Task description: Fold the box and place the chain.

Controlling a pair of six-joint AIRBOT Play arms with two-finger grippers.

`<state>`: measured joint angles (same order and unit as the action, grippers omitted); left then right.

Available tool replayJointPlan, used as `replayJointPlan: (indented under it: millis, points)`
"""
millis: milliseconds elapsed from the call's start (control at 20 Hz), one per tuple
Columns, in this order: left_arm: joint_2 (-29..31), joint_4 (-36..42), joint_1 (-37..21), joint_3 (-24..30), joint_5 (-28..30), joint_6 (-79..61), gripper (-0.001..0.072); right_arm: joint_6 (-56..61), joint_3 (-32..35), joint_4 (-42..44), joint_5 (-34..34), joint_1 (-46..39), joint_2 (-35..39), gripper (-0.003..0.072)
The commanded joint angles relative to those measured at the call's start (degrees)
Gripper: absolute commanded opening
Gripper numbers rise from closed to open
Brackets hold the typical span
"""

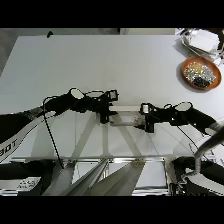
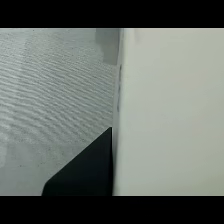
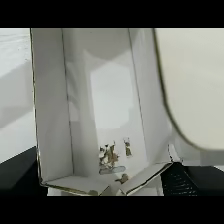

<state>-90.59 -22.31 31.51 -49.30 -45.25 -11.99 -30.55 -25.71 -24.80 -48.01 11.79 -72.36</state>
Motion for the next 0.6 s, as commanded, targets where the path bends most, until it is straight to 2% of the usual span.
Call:
replayJointPlan:
  millis: [0, 50, 100, 550]
  points:
    - [-0.04, 0.0, 0.02, 0.0, 0.02, 0.0, 0.0011, -1.49, -1.25, 1.25, 0.74, 0.0, -2.29, 0.0599]
    - [-0.04, 0.0, 0.02, 0.02, 0.04, 0.0, 0.0011, -1.51, -1.66, 1.18, 0.79, 0.0, -2.43, 0.0547]
    - [-0.04, 0.0, 0.02, 0.02, 0.02, 0.0, 0.0011, -1.75, -1.92, 1.05, 1.01, -0.02, -2.43, 0.0528]
    - [-0.04, 0.0, 0.02, 0.02, 0.02, 0.0, 0.0011, -3.61, -2.01, -0.46, 1.11, 0.0, -4.02, 0.0523]
